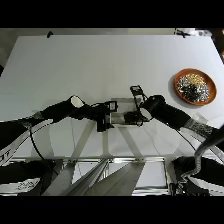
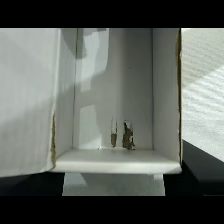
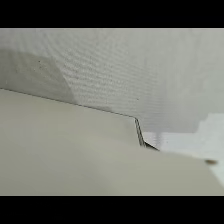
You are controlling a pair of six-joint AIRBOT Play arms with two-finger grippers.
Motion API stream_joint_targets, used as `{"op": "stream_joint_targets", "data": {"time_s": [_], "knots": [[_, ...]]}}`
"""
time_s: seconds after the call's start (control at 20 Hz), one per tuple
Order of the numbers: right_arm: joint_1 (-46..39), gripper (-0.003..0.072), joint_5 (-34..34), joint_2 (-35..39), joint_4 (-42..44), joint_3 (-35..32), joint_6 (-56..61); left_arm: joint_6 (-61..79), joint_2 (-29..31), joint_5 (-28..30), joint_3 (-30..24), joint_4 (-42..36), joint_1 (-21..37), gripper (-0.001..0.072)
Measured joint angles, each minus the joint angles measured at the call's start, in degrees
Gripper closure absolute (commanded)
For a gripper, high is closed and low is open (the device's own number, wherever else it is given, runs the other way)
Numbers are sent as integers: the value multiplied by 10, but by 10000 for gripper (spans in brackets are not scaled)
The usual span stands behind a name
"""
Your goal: Fold the box and place the chain.
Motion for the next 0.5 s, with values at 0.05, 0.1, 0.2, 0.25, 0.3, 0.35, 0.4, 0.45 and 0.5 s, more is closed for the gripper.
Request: {"op": "stream_joint_targets", "data": {"time_s": [0.05,0.1,0.2,0.25,0.3,0.35,0.4,0.45,0.5], "knots": [[0,233,0,1,0,0,-5,0,0,0,0,0,0,317],[0,262,1,1,0,0,-11,0,0,0,0,0,0,317],[-2,313,11,1,-1,0,-20,0,0,0,0,0,0,317],[-2,313,18,1,-3,0,-24,0,0,0,0,0,0,317],[-2,331,26,1,-6,0,-29,0,0,0,0,0,0,317],[-3,426,35,1,-8,0,-35,0,0,0,0,0,0,317],[-3,490,40,1,-8,0,-40,0,0,0,0,0,0,317],[-3,538,44,1,-9,0,-45,0,0,0,0,0,0,317],[-3,555,47,1,-9,0,-49,0,0,0,0,0,0,317]]}}
